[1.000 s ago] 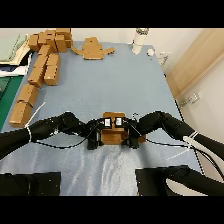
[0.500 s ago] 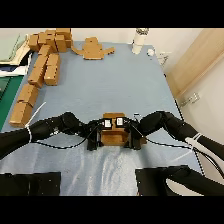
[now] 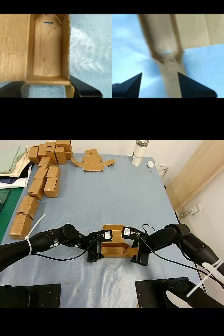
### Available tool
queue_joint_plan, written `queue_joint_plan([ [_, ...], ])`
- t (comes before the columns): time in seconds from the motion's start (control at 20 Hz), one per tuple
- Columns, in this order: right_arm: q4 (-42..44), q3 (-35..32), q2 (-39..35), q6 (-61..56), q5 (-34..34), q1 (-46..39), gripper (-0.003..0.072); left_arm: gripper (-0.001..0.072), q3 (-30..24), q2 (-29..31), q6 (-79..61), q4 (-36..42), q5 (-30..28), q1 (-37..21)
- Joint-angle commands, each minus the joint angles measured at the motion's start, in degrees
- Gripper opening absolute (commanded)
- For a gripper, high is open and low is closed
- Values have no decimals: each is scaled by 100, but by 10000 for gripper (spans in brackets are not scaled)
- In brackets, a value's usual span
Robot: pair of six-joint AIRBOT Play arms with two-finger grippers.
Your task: Fold the box.
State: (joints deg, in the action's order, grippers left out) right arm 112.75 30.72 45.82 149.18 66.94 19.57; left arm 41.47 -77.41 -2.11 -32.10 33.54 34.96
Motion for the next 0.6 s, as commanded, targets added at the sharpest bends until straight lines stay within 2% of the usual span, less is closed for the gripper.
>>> queue_joint_plan([
  [0.0, 1040, 2, -299, -498, 715, 7, 712, 438, 0, 2, 0, -2, 0, -4],
  [0.1, 1486, 2, -299, -1742, 988, 20, 711, 438, 0, 2, 0, -2, -2, -4],
  [0.3, 1561, 2, -299, -3744, 951, 20, 711, 438, 0, 2, 0, -2, 0, -4],
  [0.55, 1679, 0, -297, -5377, -227, 20, 709, 438, 0, 2, 0, -2, 0, -2],
])
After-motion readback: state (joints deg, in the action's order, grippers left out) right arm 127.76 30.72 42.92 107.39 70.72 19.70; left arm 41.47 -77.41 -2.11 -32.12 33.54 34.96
